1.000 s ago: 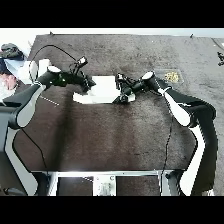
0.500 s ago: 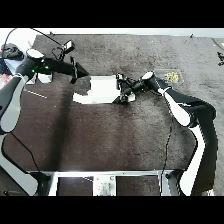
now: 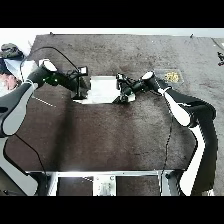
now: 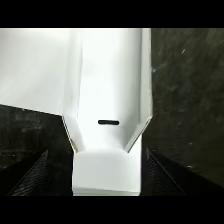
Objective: Fold the box and place the chain.
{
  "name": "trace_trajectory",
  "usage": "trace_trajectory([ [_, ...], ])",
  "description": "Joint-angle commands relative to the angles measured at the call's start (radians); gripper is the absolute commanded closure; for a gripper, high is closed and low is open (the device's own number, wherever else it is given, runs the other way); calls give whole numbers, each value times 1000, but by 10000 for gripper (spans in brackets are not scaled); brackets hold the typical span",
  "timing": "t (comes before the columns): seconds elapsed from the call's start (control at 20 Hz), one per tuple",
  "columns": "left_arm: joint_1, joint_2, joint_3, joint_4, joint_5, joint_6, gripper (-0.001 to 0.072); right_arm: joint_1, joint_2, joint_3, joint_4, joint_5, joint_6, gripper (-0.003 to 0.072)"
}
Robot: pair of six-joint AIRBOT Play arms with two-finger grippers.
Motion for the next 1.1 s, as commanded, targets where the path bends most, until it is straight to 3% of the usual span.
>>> trace_trajectory([
  [0.0, -11, 0, -34, 33, 62, 27, -7, 1, -1, 0, 0, 1, 0, 276],
  [0.65, -61, -33, -36, 46, 145, 0, 1, 1, -1, 0, 0, 1, 0, 276],
  [0.8, -61, -33, -36, 41, 127, 0, 250, 1, -1, 0, 0, 1, 0, 276],
  [0.85, -61, -33, -36, 34, 110, 5, 370, 1, -1, 0, 0, 1, 0, 275],
  [1.05, -61, -33, -36, 26, 63, 7, 590, 1, -1, 0, 0, 1, 0, 276],
])
